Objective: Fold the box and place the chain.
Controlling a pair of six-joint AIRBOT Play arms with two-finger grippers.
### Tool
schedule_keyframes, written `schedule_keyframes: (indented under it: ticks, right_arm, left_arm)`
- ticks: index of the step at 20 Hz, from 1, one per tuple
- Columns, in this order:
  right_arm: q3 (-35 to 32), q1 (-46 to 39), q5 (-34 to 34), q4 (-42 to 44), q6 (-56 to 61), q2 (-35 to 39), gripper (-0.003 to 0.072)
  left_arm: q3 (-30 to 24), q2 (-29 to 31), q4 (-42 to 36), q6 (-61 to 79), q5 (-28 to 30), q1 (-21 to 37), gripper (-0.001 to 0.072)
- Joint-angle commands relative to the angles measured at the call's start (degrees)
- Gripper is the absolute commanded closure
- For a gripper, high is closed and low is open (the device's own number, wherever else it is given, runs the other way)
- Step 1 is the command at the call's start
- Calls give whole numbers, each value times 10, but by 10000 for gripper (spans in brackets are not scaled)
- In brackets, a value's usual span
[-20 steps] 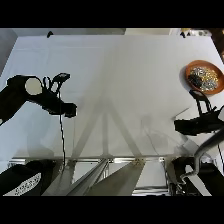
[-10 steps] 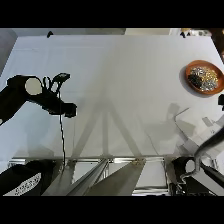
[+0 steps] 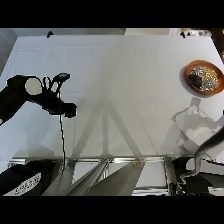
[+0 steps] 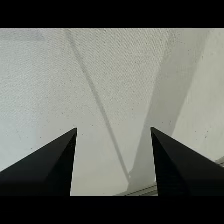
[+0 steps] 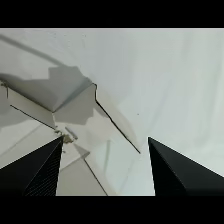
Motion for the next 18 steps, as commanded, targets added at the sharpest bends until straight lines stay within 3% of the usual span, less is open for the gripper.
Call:
schedule_keyframes:
  ticks: [1,4,6,9,10,11,15,18]
  right_arm:
    - [4,-10,-1,10,-98,-52,100]
    - [4,-11,1,-18,-93,-81,118]
    - [4,-13,2,-40,-81,-94,177]
    - [4,-15,2,-41,-75,-104,366]
    - [3,-15,5,-40,-75,-105,472]
    - [4,-15,11,-40,-75,-105,655]
    - [3,2,31,-9,-68,-92,669]
    - [0,60,27,101,-91,-51,671]
  left_arm:
    - [0,0,0,0,0,0,190]
    - [0,0,0,0,0,0,190]
    - [0,0,0,0,0,0,190]
    - [0,0,0,0,0,0,190]
    - [0,0,0,0,0,0,190]
    - [0,0,0,0,0,0,190]
    - [0,0,0,0,0,0,190]
    - [0,0,0,0,0,0,190]
